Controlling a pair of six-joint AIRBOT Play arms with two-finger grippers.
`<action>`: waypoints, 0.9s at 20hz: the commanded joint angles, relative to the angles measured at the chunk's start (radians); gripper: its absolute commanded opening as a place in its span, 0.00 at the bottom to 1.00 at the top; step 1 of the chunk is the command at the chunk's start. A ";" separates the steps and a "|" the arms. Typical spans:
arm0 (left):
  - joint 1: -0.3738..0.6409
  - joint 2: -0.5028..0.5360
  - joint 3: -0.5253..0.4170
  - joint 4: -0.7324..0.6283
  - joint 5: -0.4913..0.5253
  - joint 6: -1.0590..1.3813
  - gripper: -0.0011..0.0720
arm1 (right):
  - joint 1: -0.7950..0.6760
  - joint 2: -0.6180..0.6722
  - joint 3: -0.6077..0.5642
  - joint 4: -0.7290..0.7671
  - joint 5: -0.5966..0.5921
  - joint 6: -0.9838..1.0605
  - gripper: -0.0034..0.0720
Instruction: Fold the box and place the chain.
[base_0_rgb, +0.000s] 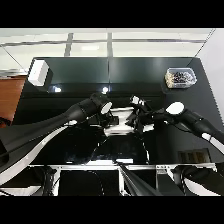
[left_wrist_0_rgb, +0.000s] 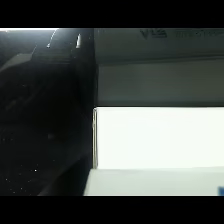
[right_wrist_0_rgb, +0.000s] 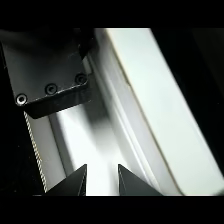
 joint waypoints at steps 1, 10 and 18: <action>0.001 0.000 0.000 0.000 0.002 -0.004 0.05 | -0.087 0.092 0.004 -0.182 0.074 0.092 0.35; 0.001 0.000 0.000 0.000 0.002 -0.004 0.05 | -0.110 0.101 -0.063 -0.393 0.073 -0.012 0.86; 0.001 0.000 0.000 0.000 0.002 -0.004 0.05 | -0.002 0.035 -0.061 -0.336 -0.013 -0.219 0.68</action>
